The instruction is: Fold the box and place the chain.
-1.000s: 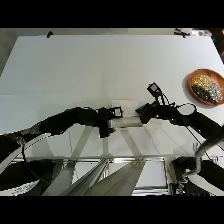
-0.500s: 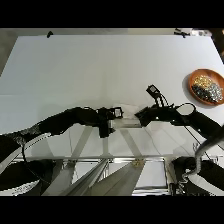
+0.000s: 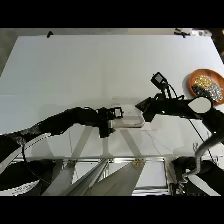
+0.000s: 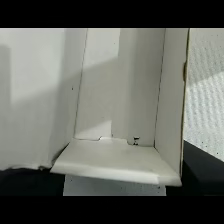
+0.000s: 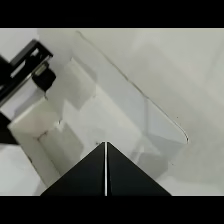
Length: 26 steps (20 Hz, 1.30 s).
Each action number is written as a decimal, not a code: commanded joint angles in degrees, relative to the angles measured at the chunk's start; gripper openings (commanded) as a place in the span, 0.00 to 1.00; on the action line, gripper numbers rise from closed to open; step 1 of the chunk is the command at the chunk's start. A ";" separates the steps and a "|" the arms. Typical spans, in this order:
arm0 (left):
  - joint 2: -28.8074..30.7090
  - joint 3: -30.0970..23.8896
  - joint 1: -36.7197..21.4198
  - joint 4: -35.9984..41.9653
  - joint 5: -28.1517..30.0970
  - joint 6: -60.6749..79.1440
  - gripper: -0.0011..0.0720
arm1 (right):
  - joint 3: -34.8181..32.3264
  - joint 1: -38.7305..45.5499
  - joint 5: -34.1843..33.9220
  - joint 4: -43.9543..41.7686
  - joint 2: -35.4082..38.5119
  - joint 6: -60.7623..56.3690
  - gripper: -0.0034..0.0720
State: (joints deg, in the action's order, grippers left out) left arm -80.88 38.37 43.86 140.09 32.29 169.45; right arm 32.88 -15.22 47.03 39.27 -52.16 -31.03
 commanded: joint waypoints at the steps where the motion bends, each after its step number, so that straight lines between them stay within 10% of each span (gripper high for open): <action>1: 0.00 -0.02 0.04 0.00 0.04 0.00 0.03 | 0.92 0.00 11.15 17.66 4.44 -0.66 0.06; 6: 0.00 -0.02 0.04 0.02 0.02 0.00 0.03 | 0.79 0.00 22.69 42.14 5.42 1.46 0.06; 11: 0.00 -0.02 0.04 0.00 0.04 0.00 0.03 | -0.81 -0.07 16.63 35.98 3.02 20.35 0.07; 17: 0.00 -0.02 0.04 0.02 0.02 0.00 0.03 | -0.81 -0.07 9.14 25.99 -6.01 24.41 0.44; 26: 0.00 -0.02 0.04 0.00 0.02 0.00 0.03 | -0.81 -0.07 4.59 16.52 -10.38 27.08 0.39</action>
State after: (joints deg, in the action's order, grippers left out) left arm -80.88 38.37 43.86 140.11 32.29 169.42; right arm 32.08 -15.22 53.08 59.81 -61.82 -4.82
